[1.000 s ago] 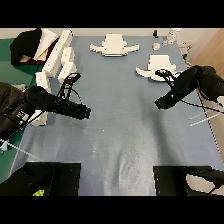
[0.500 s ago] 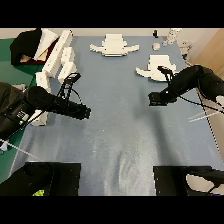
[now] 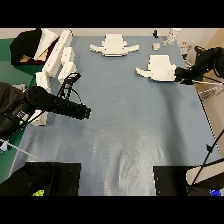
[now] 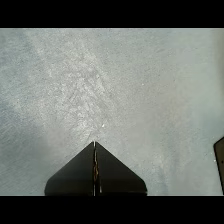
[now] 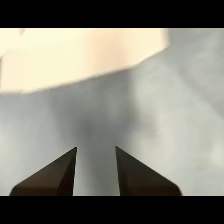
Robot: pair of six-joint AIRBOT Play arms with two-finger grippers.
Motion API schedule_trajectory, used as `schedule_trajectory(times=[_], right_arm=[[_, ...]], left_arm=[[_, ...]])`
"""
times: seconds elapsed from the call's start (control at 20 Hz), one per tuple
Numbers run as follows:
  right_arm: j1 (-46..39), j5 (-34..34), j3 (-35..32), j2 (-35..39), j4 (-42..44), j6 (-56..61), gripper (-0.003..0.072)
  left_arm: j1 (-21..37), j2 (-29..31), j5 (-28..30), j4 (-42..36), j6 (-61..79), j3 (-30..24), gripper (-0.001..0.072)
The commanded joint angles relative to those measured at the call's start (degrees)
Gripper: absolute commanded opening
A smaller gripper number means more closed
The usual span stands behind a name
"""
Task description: Fold the box.
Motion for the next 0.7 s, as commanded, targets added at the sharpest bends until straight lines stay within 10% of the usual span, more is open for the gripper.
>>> schedule_trajectory(times=[0.0,0.5,0.65], right_arm=[[-6.67,0.48,11.82,-10.1,1.6,-3.08,0.0388],[-9.99,-4.33,27.76,-27.41,24.15,-11.65,0.0325],[-9.49,-6.25,27.78,-27.65,25.38,-11.61,0.0077]], left_arm=[[-0.04,0.04,0.02,0.0,0.02,0.02,0.0015],[-0.04,0.04,0.02,-0.02,0.02,0.0,0.0014],[-0.04,0.04,0.02,0.0,0.02,0.0,0.0015]])
